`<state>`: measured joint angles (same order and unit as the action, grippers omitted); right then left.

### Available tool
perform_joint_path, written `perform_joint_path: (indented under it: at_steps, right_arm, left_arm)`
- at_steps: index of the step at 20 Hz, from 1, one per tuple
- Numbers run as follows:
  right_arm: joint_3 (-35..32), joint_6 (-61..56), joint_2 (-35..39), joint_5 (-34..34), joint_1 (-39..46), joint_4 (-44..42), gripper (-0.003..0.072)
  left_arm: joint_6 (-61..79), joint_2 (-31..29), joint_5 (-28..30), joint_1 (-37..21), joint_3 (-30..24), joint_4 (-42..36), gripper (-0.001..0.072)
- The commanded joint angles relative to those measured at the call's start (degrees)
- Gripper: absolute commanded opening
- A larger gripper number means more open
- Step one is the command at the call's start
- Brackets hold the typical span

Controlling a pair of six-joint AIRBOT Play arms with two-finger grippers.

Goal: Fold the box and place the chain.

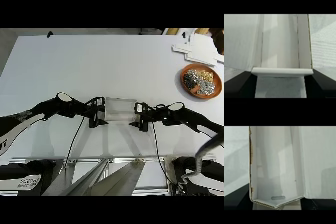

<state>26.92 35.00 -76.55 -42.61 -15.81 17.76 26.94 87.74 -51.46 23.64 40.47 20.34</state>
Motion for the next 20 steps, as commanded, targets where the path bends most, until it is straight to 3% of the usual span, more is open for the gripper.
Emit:
perform_joint_path:
  at_steps: [1, 20]
  right_arm:
    - [0.0, 0.0, 0.0, 0.0, 0.0, 0.0, 0.0298]
    - [0.0, 0.0, 0.0, 0.8, 0.0, 0.5, 0.0298]
  left_arm:
    - [0.0, -0.1, -0.1, 0.0, 0.0, -0.1, 0.0151]
    - [0.0, -0.1, -0.2, 0.0, 0.0, -0.1, 0.0151]
